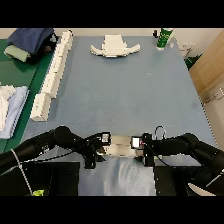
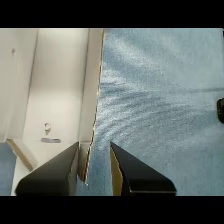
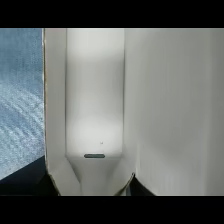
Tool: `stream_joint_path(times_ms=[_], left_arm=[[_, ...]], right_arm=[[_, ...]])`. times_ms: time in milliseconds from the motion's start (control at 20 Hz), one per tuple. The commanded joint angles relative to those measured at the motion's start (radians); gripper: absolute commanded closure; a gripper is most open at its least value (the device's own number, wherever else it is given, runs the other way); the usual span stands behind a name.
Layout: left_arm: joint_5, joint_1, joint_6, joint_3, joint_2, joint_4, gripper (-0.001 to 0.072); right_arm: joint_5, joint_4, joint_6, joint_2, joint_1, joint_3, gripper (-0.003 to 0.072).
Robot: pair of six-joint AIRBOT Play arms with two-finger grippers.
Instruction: Fold the box.
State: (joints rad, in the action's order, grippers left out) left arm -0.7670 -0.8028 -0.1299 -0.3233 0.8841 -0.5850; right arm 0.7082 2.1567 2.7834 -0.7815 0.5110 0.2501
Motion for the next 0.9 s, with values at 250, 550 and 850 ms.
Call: stream_joint_path(times_ms=[250,550,850], left_arm=[[-0.02,-0.021,0.003,0.015,0.0,0.063,0.0414],[-0.024,-0.021,0.003,0.015,0.0,0.071,0.0414],[-0.064,0.024,0.002,0.019,-0.001,0.038,0.0414]], right_arm=[[0.0,0.0,-0.001,-0.001,0.0,0.0,0.0259],[0.0,0.0,-0.001,-0.001,0.0,0.0,0.0259],[0.0,0.0,-0.001,-0.001,0.0,0.0,0.0259]])
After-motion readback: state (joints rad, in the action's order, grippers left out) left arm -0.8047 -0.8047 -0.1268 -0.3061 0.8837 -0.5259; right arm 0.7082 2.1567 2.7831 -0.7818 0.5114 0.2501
